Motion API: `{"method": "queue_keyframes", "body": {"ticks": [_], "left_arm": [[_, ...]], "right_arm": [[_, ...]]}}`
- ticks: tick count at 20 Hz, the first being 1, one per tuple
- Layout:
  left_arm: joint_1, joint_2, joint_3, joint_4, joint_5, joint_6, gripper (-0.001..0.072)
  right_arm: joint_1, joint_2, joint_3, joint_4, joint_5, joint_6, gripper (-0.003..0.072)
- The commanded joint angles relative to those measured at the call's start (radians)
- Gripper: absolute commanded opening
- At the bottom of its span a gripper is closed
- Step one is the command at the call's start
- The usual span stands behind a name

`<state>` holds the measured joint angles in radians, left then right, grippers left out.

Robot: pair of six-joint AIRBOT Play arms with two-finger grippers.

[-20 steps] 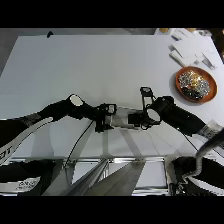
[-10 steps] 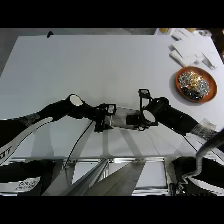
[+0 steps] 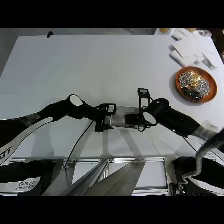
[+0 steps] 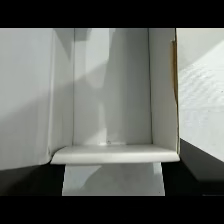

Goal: Fold the box and place the chain.

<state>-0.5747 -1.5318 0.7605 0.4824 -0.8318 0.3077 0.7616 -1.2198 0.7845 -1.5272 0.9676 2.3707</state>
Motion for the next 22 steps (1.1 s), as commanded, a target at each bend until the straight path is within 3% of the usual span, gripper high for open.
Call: {"method": "queue_keyframes", "body": {"ticks": [1, 7, 12, 15, 18, 20, 22], "left_arm": [[0.0, 0.0, 0.0, 0.005, -0.002, 0.003, 0.015], [0.0, 0.0, 0.0, 0.005, -0.003, 0.003, 0.015], [0.0, 0.0, 0.0, 0.005, -0.003, 0.003, 0.015], [0.0, 0.0, 0.0, 0.005, -0.002, 0.003, 0.015], [0.0, 0.0, 0.0, 0.005, -0.003, 0.003, 0.015], [0.0, 0.0, 0.0, 0.005, -0.003, 0.003, 0.015], [0.0, 0.0, 0.0, 0.005, -0.002, 0.003, 0.015]], "right_arm": [[-0.011, 0.069, 0.0, -0.032, 0.031, -0.006, 0.0483], [-0.006, 0.077, -0.041, 0.053, -0.008, -0.014, 0.0482], [0.082, 0.077, -0.122, 0.004, -0.126, 0.186, 0.0477], [0.085, 0.076, -0.122, -0.029, -0.181, 0.251, 0.0357], [0.084, 0.066, -0.122, -0.081, -0.062, 0.275, 0.0355], [0.084, 0.055, -0.122, -0.115, -0.043, 0.304, 0.0331], [0.084, 0.038, -0.122, -0.117, -0.049, 0.303, 0.026]]}}
